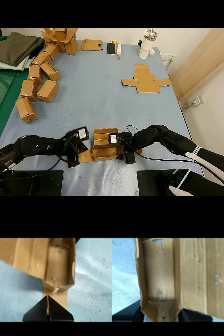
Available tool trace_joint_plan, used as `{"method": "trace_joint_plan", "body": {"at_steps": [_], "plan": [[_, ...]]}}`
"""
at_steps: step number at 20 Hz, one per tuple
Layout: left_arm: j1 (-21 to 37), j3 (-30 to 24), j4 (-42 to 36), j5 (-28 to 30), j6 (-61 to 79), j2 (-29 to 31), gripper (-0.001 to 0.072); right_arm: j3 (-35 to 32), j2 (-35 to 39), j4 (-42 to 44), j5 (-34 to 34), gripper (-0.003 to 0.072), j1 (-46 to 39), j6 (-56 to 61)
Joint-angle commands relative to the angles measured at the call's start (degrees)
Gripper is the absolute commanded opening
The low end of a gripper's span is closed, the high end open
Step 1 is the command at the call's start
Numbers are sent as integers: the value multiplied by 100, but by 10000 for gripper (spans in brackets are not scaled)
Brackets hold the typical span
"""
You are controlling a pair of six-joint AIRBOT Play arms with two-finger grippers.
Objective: Fold the box.
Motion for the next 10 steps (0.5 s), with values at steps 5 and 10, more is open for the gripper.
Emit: {"method": "trace_joint_plan", "body": {"at_steps": [5, 10], "plan": [[17, 192, 4553, -2564, -8662, 1270, 10, 2, 0, 2, 0, 502, 7, 0], [291, 175, 3528, -2629, -9079, 940, 10, 2, 2, 2, 0, 502, 4, 0]]}}
